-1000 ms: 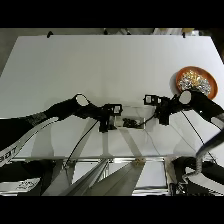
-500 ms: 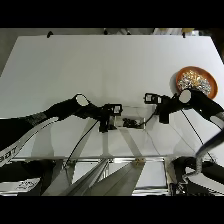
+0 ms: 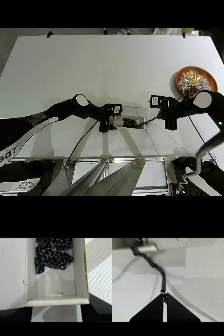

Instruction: Fold the box and place the chain.

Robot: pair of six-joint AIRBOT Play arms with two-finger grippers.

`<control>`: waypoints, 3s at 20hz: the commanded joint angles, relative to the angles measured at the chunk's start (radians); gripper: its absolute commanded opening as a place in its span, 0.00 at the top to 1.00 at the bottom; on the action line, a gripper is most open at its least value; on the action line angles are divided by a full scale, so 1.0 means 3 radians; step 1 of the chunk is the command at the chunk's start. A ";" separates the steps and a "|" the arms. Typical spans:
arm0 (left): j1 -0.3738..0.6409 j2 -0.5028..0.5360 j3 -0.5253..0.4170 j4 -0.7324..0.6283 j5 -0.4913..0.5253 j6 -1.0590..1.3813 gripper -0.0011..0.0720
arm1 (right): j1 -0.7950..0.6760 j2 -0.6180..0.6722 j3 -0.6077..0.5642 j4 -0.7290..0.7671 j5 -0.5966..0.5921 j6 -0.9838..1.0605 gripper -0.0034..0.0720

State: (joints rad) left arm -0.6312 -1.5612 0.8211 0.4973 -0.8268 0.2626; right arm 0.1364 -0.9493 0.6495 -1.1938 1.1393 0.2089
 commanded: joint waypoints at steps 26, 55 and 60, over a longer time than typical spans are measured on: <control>0.0000 0.0000 0.0000 0.0001 0.0001 0.0000 0.64 | 0.0559 0.0094 0.0003 0.1429 -0.0253 0.0100 0.81; 0.0000 0.0000 -0.0001 0.0001 0.0001 0.0000 0.64 | -0.0532 -0.0989 0.0300 -0.0300 -0.0984 0.3307 0.44; 0.0000 0.0000 0.0000 0.0001 0.0001 0.0000 0.64 | -0.0532 -0.1118 0.0300 -0.0512 -0.0960 0.3587 0.51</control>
State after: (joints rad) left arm -0.6312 -1.5612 0.8211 0.4973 -0.8268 0.2626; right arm -0.0227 -1.2598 0.7387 -1.3144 0.8459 1.2346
